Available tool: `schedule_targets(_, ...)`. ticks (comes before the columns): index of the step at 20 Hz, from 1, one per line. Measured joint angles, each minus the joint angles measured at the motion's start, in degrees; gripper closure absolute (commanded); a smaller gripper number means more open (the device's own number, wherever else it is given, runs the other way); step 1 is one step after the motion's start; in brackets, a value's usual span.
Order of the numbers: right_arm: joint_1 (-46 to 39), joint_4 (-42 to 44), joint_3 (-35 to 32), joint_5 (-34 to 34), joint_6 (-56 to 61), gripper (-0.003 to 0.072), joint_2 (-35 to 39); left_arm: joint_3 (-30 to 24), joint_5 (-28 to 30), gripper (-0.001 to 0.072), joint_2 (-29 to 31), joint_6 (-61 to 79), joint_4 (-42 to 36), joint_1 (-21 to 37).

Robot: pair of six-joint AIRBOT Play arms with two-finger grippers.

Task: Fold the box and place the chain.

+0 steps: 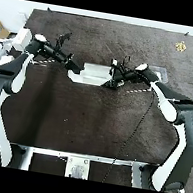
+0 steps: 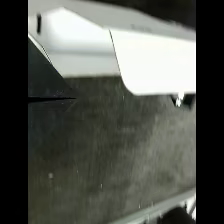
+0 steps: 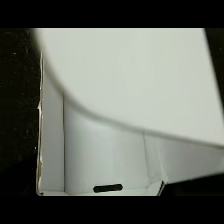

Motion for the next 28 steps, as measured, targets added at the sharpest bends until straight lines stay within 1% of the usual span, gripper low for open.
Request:
schedule_targets(2,0.02,0.02,0.00,0.00,0.00,0.0246,0.00,0.00,-1.07,0.0699,0.07,-1.99,-0.24,-1.64)
schedule_targets(4,0.00,0.02,0.00,0.00,0.00,0.0246,0.00,0.00,-0.50,0.0700,0.15,-3.15,-0.39,-3.15)
schedule_targets(6,0.02,0.02,-0.02,0.00,0.00,0.0247,0.00,0.00,2.12,0.0700,0.15,-4.31,-0.42,-3.91)
schedule_targets(13,0.02,0.02,-0.02,0.00,0.02,0.0246,0.00,0.00,14.14,0.0700,0.22,-7.80,-0.42,-4.74)
schedule_targets(20,0.00,0.02,0.00,0.00,0.07,0.0246,0.00,0.00,22.58,0.0700,0.22,-8.87,0.28,-4.83)
schedule_targets(24,0.02,0.02,0.00,0.00,0.07,0.0246,0.00,0.00,25.07,0.0699,0.22,-9.01,2.91,-4.87)
schedule_targets(28,0.00,0.02,-0.02,0.02,0.07,0.0246,0.00,0.00,26.10,0.0699,0.17,-10.03,5.51,-4.87)
